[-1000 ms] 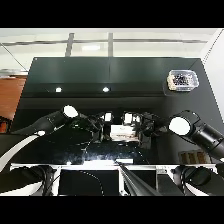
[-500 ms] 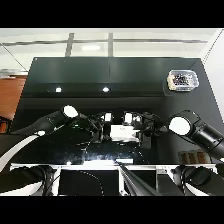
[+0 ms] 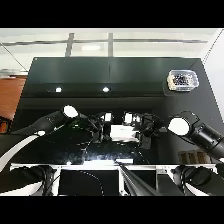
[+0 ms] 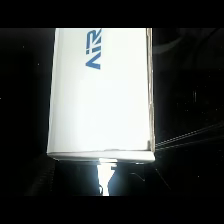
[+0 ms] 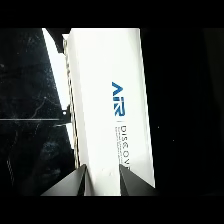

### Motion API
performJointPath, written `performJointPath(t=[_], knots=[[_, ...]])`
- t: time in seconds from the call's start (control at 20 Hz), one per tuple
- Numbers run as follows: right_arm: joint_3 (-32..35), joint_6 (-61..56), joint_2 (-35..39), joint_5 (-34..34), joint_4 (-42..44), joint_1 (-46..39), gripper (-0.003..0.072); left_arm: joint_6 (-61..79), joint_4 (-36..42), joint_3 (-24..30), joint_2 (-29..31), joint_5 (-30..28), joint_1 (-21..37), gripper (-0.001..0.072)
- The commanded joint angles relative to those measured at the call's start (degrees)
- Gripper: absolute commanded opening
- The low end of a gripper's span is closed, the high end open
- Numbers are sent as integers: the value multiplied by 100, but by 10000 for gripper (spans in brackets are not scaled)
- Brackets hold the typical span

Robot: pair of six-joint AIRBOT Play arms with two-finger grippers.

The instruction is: Fold the box and place the chain.

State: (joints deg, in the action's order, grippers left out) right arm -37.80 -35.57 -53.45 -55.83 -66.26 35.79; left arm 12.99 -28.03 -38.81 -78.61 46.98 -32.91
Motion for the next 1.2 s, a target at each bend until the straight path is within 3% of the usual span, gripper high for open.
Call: performJointPath(t=[0.0, 0.7, 0.85, 0.9, 0.95, 1.15], knots=[[35, -2, -4, 90, 0, 2, 239, 4, 0, -2, -4, -2, -2, 282], [44, -24, -129, 33, 116, 2, 240, 4, 2, -2, -4, -4, -2, 283], [-74, -188, -72, -258, 149, -2, 241, 4, 0, -2, -4, -4, -2, 283], [-111, -398, -15, -302, 111, -11, 268, 4, 0, -2, -4, -2, -2, 283], [-127, -522, 55, -345, 98, -13, 360, 2, 2, -2, -4, -4, -2, 283], [-168, -1029, 354, -881, 28, -35, 371, 2, 2, -2, -4, -7, -2, 283]])
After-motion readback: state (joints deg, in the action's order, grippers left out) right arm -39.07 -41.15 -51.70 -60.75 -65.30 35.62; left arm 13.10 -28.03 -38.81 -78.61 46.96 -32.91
